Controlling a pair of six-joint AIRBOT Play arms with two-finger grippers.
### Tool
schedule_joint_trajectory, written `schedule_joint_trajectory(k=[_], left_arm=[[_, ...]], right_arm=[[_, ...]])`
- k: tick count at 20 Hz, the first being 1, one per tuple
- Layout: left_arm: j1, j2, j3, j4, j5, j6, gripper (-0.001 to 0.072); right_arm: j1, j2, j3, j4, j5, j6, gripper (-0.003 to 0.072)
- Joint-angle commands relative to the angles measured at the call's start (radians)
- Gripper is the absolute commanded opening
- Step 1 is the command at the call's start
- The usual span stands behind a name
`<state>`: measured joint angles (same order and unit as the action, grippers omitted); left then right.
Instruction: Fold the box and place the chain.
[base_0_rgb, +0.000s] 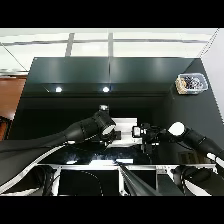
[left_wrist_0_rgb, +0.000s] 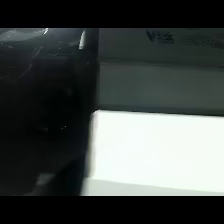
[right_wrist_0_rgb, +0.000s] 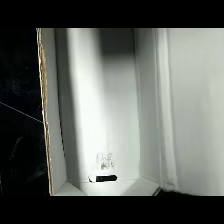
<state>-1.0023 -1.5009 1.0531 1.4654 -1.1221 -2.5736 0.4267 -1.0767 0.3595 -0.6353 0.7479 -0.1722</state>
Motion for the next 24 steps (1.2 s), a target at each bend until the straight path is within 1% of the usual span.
schedule_joint_trajectory(k=[1,3,4,5,6,13,14,15,16,17,19,22,24], left_arm=[[0.001,0.000,0.000,0.003,-0.011,0.001,0.0326],[0.001,0.000,0.000,0.003,-0.011,0.001,0.0332],[0.001,0.000,0.000,0.003,-0.011,0.001,0.0324],[0.001,0.000,0.000,0.003,-0.012,0.001,0.0165],[0.000,0.000,0.000,0.003,-0.011,0.002,0.0029],[0.001,0.000,0.000,0.018,-0.012,0.008,0.0027],[0.000,0.000,0.000,0.018,-0.012,0.009,0.0027],[0.000,0.000,0.000,0.018,-0.013,0.011,0.0028],[0.000,0.000,0.000,0.019,-0.013,0.023,0.0028],[0.001,0.000,0.000,0.020,-0.013,0.031,0.0028],[0.004,0.000,0.000,0.027,-0.017,0.031,0.0028],[0.022,0.000,0.000,0.026,-0.014,0.072,0.0027],[0.033,0.000,0.000,0.026,-0.015,0.094,0.0028]], right_arm=[[-0.001,-0.001,0.000,0.000,0.000,0.000,0.0090],[0.000,-0.001,0.000,0.000,0.000,0.000,0.0091],[0.000,-0.001,0.000,0.000,0.000,0.000,0.0091],[0.000,-0.001,0.000,0.000,0.000,0.000,0.0091],[0.000,-0.001,0.000,0.000,0.000,0.000,0.0090],[-0.001,-0.001,0.000,0.006,-0.002,0.019,0.0092],[-0.001,0.000,0.000,0.006,-0.008,0.035,0.0105],[-0.001,0.000,0.000,0.007,-0.013,0.054,0.0368],[-0.001,0.001,0.002,0.006,-0.012,0.067,0.0519],[-0.001,0.005,0.005,0.005,-0.008,0.077,0.0520],[-0.001,0.023,0.031,-0.045,0.019,0.122,0.0519],[-0.001,0.051,0.085,-0.192,0.108,0.183,0.0518],[-0.001,0.057,0.092,-0.210,0.143,0.183,0.0517]])
